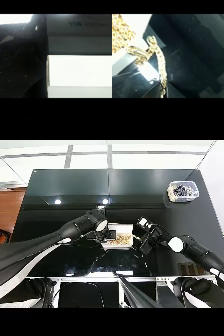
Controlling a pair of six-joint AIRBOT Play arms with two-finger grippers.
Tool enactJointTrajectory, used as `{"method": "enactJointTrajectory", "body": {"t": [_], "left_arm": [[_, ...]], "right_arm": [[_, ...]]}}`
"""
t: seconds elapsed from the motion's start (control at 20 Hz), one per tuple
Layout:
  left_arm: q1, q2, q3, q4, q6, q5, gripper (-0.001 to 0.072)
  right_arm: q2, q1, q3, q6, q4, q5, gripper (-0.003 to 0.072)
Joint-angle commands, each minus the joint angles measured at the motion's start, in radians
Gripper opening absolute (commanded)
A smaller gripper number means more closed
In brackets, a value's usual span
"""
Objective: Fold the box and place the chain.
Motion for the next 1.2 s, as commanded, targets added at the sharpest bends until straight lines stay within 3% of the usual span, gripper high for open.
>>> {"method": "enactJointTrajectory", "body": {"t": [0.0,0.2,0.4,0.5,0.6,0.75,0.9,1.15], "left_arm": [[0.0,0.0,0.001,0.0,0.0,0.0,0.003],[0.0,0.0,0.001,0.0,0.0,0.002,0.003],[0.0,0.0,0.001,0.0,0.0,0.002,0.003],[0.0,0.0,0.001,0.0,0.0,0.002,0.003],[0.0,0.0,0.001,0.0,0.0,0.002,0.003],[0.0,0.0,0.001,0.0,0.0,0.002,0.003],[0.0,0.0,0.001,0.0,0.0,0.002,0.003],[0.0,0.0,0.001,0.0,0.0,0.002,0.003]], "right_arm": [[0.003,0.0,0.015,0.064,-0.003,0.062,0.002],[0.068,-0.005,0.146,0.103,-0.02,0.363,0.002],[0.183,-0.057,0.318,0.207,-0.008,0.549,0.002],[0.23,-0.089,0.414,0.241,0.071,0.599,0.002],[0.245,-0.119,0.489,0.225,0.263,0.648,0.0019],[0.242,-0.123,0.51,0.169,0.47,0.621,0.002],[0.239,-0.115,0.509,0.171,0.485,0.559,0.0021],[0.2,-0.114,0.464,0.18,0.454,0.558,0.0021]]}}
